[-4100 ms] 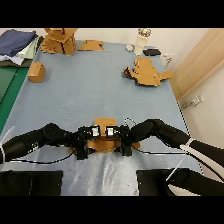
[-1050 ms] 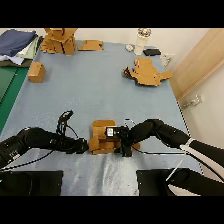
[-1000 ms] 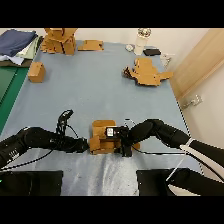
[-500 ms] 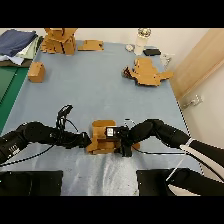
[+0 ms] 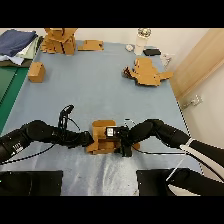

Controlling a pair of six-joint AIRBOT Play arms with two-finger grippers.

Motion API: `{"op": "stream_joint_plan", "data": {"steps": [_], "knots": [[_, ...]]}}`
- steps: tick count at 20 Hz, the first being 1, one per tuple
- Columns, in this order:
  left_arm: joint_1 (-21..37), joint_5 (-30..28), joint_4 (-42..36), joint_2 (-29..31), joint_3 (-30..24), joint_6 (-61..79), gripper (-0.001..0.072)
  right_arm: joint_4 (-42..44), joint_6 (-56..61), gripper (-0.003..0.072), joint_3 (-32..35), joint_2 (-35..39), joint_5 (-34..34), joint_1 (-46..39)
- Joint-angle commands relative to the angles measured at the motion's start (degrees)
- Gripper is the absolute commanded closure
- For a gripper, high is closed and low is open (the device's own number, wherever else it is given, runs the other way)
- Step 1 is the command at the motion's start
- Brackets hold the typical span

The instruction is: Fold the box.

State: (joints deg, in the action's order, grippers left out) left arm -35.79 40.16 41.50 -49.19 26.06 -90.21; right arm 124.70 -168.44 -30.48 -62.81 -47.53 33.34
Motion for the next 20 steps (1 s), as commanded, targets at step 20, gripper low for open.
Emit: {"op": "stream_joint_plan", "data": {"steps": [20], "knots": [[-20.0, 8.8, 33.4, -19.9, 20.0, -41.2, 0.0180, 0.0, 0.0, 0.0198, 0.0, 0.0, 0.0, 0.0]]}}
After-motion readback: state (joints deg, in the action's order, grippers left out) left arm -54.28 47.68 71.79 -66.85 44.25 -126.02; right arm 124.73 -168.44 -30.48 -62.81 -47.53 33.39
